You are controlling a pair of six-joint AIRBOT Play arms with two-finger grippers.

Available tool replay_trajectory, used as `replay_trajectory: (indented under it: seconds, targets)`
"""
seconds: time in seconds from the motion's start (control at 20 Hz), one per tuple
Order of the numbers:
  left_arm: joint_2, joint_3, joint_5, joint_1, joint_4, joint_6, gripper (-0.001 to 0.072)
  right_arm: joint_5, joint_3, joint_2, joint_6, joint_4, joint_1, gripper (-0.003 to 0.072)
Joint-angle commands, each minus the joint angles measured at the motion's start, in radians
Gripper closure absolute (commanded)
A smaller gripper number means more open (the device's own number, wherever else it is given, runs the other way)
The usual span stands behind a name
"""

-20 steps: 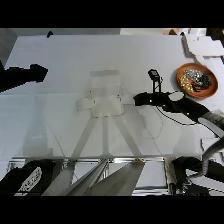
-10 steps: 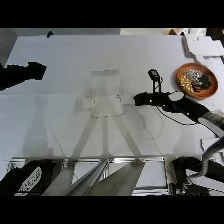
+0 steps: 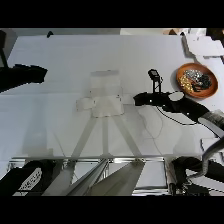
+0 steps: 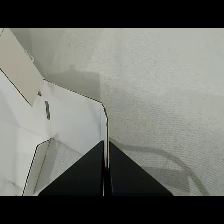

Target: Fold the box and place the chain.

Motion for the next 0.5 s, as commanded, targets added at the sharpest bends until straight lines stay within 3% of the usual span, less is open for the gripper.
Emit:
replay_trajectory:
  seconds: [0.0, 0.1, 0.3, 0.45]
  targets:
    - [-0.131, 0.082, -0.053, -0.092, 0.002, 0.076, 0.0228, 0.0, 0.0, -0.001, 0.0, 0.0, 0.001, 0.0676]
    - [-0.269, 0.203, -0.132, -0.151, 0.002, 0.098, 0.006, 0.0, 0.0, -0.001, 0.0, 0.0, 0.001, 0.0676]
    - [-0.524, 0.436, -0.376, -0.197, -0.093, 0.294, 0.0054, 0.0, 0.0, -0.001, 0.0, 0.0, 0.001, 0.0676]
    - [-0.66, 0.541, -0.526, -0.19, -0.209, 0.433, 0.0052, 0.0, 0.0, -0.001, 0.0, 0.0, 0.001, 0.0676]
